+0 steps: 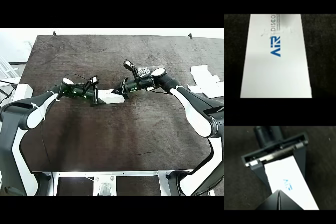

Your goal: Fold the box and place the chain.

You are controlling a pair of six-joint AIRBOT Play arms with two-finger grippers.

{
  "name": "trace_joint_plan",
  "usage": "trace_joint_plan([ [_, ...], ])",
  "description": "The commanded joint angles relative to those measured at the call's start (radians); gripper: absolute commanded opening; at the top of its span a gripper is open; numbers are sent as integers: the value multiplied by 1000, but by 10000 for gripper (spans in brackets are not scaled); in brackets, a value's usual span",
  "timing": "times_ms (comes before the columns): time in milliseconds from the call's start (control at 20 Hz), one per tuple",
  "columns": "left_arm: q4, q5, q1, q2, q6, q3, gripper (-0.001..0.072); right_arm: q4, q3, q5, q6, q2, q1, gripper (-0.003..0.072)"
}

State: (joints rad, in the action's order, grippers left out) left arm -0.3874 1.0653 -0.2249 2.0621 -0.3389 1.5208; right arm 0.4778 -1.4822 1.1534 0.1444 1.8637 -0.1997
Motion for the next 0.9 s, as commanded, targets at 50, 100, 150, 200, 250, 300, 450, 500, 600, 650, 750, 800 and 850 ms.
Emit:
trace_joint_plan([
  [50,-1,1,-1,-1,-2,1,353,159,2,-31,141,29,-16,17],
  [100,-1,1,-1,-1,-2,1,353,194,2,-35,159,36,-24,16],
  [150,-1,1,-1,-1,-2,1,353,222,2,-41,173,40,-34,16],
  [200,-1,1,-1,-1,-2,1,353,242,2,-46,174,41,-42,17],
  [250,-1,1,-1,-1,-2,1,353,245,2,-47,174,41,-44,16],
  [300,-1,1,-1,-1,-2,1,353,244,-1,-46,176,41,-44,16],
  [450,-1,1,-1,-1,-2,1,353,243,-7,-42,197,38,-42,16],
  [500,-1,1,-1,-1,-2,1,353,233,-12,-42,201,26,-42,15],
  [600,-1,1,-1,-1,-2,1,353,169,-13,-52,187,-29,-42,13],
  [650,-1,1,-1,-1,-2,1,353,144,-13,-69,187,-71,-42,13],
  [750,-1,1,-1,-1,-2,1,353,139,-13,-92,190,-164,-42,13],
  [800,-1,1,-1,-1,-2,1,353,140,-12,-92,206,-209,-40,12],
  [850,-1,1,-1,-1,-2,1,353,140,-5,-95,232,-260,-37,12],
])
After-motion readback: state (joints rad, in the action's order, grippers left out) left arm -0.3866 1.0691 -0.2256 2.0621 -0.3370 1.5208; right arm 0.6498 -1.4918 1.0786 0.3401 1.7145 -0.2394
